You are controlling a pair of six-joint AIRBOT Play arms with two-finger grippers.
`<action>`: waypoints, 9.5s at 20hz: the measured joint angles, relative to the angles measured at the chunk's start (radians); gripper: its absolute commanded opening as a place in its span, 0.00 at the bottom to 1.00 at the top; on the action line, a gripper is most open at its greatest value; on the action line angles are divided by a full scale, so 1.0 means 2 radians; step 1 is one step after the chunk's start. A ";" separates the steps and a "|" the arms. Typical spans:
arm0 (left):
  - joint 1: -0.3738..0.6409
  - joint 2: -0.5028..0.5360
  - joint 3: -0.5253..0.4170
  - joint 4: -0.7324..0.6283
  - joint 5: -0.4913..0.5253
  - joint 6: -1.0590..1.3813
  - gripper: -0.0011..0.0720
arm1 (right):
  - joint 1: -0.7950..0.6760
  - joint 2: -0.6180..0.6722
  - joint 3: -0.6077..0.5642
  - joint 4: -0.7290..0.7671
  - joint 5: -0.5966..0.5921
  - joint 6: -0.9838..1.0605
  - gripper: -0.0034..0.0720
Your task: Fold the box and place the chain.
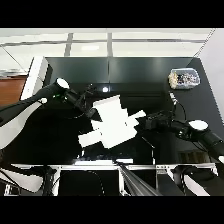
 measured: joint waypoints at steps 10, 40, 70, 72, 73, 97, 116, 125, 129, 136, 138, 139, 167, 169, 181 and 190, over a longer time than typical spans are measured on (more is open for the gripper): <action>-0.084 0.133 -0.087 0.024 0.184 0.155 0.05 | -0.040 0.000 0.151 -0.269 0.162 -0.043 0.99; -0.117 0.124 -0.097 0.084 0.262 0.337 0.05 | 0.179 -0.075 0.116 -0.317 0.067 -0.168 0.99; -0.117 0.123 -0.097 0.084 0.258 0.337 0.05 | 0.139 -0.122 0.139 -0.249 0.062 -0.303 0.99; -0.117 0.123 -0.097 0.084 0.258 0.337 0.05 | 0.139 -0.132 0.138 -0.247 0.061 -0.310 0.99; -0.117 0.123 -0.097 0.084 0.258 0.337 0.05 | 0.139 -0.136 0.138 -0.246 0.060 -0.313 0.99; -0.117 0.123 -0.097 0.084 0.259 0.336 0.05 | 0.122 -0.177 0.138 -0.218 0.043 -0.348 0.99; -0.116 0.127 -0.094 0.090 0.261 0.330 0.83 | 0.122 -0.178 0.139 -0.218 0.042 -0.350 0.69; -0.103 0.238 -0.084 0.273 0.214 0.119 0.86 | 0.122 -0.178 0.139 -0.218 0.042 -0.349 0.36; -0.102 0.267 -0.085 0.279 0.140 0.034 0.05 | 0.122 -0.178 0.139 -0.219 0.042 -0.349 0.36; -0.102 0.275 -0.140 0.135 0.091 0.000 0.05 | 0.122 -0.178 0.139 -0.219 0.042 -0.349 0.36; -0.102 0.275 -0.162 0.097 0.132 0.000 0.05 | 0.122 -0.178 0.139 -0.219 0.042 -0.349 0.36; -0.102 0.275 -0.170 0.079 0.157 0.003 0.05 | 0.122 -0.178 0.139 -0.219 0.042 -0.350 0.36; -0.096 0.208 -0.119 0.157 0.349 -0.083 0.05 | 0.122 -0.178 0.138 -0.219 0.042 -0.350 0.36; -0.065 0.251 -0.139 0.187 0.344 -0.101 0.05 | 0.122 -0.178 0.138 -0.219 0.042 -0.350 0.36; 0.006 0.356 -0.237 0.178 0.275 0.148 0.97 | 0.122 -0.178 0.138 -0.219 0.042 -0.349 0.36; -0.029 0.290 -0.208 0.163 0.258 0.281 0.94 | 0.122 -0.178 0.139 -0.219 0.042 -0.349 0.36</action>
